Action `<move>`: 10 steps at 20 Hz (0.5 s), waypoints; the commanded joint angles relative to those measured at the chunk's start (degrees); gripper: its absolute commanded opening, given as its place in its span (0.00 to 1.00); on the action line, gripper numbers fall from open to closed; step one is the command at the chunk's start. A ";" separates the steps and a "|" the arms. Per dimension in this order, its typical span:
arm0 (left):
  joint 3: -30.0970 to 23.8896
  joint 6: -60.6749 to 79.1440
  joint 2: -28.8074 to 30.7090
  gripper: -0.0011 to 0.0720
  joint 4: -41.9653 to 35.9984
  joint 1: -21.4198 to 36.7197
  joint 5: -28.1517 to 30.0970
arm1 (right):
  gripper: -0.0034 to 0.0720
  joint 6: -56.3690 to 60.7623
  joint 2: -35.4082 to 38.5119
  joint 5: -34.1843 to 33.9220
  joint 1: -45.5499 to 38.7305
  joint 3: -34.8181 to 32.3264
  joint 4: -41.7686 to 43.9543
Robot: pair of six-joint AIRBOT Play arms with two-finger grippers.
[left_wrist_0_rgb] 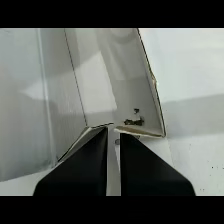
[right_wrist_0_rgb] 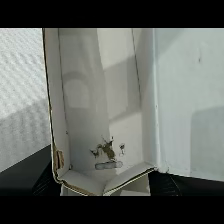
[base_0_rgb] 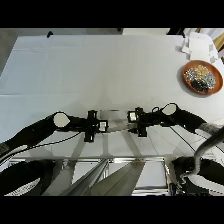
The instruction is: Fold the box and place the chain.
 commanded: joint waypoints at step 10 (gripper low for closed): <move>-0.02 -0.09 -0.17 0.30 -1.64 -0.17 1.49 | 0.43 0.02 0.02 0.00 0.00 0.00 0.02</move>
